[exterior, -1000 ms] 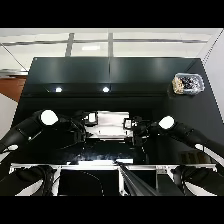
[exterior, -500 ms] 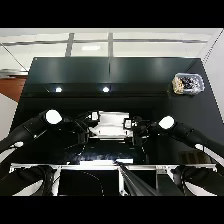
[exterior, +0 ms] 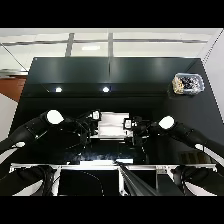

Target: Fold the box and place the chain.

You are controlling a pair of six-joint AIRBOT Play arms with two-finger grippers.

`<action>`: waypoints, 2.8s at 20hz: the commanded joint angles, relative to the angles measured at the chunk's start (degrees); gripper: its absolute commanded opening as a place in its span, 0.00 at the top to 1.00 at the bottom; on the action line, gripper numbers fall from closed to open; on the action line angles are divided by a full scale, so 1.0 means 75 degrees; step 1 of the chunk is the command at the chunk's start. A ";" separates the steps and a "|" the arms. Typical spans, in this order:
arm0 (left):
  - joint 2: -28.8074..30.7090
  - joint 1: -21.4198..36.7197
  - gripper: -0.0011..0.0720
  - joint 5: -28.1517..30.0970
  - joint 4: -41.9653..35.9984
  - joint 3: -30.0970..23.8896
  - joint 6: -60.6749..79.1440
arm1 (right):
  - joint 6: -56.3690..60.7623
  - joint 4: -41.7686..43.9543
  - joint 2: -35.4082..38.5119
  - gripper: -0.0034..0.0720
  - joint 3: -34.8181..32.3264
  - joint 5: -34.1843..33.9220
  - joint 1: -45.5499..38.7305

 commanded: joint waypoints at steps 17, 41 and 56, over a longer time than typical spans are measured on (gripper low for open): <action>-0.0140 -0.0536 0.62 0.0589 -0.0294 0.0003 0.0003 | 0.0003 0.0006 -0.0003 0.33 0.0000 0.0003 0.0000; -0.0388 0.3867 0.94 -0.2005 -0.0023 -0.0673 -0.8189 | 0.0003 0.0003 -0.0003 0.33 0.0000 0.0003 0.0000; -0.0656 0.3080 0.26 -0.2110 -0.1486 -0.0350 -0.6997 | 0.0003 0.0003 -0.0003 0.33 0.0000 0.0003 0.0000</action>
